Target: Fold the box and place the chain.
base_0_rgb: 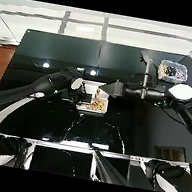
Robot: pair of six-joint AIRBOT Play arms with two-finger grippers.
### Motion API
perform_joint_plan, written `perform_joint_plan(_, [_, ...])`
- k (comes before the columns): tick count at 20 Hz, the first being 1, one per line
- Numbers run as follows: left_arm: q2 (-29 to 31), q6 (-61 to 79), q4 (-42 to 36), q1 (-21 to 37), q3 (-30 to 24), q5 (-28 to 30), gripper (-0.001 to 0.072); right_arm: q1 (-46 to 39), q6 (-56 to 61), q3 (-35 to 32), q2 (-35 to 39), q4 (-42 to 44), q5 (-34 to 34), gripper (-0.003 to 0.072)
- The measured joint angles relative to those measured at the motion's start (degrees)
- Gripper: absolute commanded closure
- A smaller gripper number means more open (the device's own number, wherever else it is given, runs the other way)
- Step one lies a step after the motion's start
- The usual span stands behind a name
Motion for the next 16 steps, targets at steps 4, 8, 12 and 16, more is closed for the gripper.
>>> perform_joint_plan(4, [0.0,0.02,0.0,0.0,0.0,0.0,0.0681,-0.04,2.51,0.0,-0.76,-6.95,-1.38,0.0352])
perform_joint_plan(8, [0.0,0.02,-0.28,0.0,0.0,0.24,0.0681,-5.44,3.34,0.0,-0.74,-13.46,-0.35,0.0352])
perform_joint_plan(12, [0.0,1.53,-3.43,-0.57,0.0,2.19,0.068,-10.25,3.76,0.0,-0.74,-18.05,0.15,0.0352])
perform_joint_plan(16, [0.0,2.64,-3.8,-1.16,0.0,4.11,0.0496,-11.8,3.37,0.0,-0.74,-19.78,0.68,0.0352])
